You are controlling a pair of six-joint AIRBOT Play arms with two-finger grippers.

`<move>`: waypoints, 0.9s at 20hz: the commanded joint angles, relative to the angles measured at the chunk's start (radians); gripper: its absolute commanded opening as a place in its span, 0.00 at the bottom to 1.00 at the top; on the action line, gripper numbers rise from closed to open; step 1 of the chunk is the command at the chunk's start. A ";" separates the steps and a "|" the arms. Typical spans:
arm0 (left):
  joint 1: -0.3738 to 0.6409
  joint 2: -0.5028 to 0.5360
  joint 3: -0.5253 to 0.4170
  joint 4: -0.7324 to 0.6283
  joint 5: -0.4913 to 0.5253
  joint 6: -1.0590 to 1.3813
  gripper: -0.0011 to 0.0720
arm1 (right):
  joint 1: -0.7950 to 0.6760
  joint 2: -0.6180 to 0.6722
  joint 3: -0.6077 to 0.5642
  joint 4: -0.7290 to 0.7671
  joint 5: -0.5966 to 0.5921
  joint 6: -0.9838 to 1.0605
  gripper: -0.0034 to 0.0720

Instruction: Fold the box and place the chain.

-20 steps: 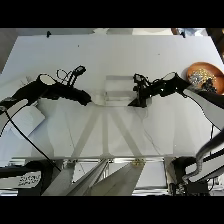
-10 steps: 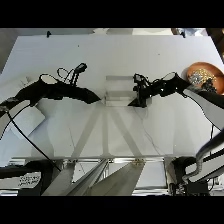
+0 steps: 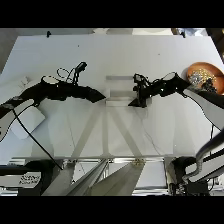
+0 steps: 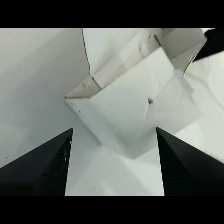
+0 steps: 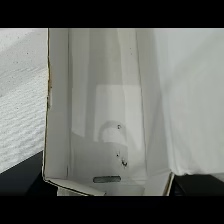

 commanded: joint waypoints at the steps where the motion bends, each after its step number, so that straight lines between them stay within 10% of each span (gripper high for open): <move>1: -0.008 -0.026 0.000 -0.100 0.003 0.010 0.81 | 0.001 0.000 0.000 0.000 0.000 0.000 0.71; 18: -0.116 -0.070 0.000 -0.031 0.184 -0.180 0.83 | 0.001 0.000 0.000 0.000 0.000 0.000 0.71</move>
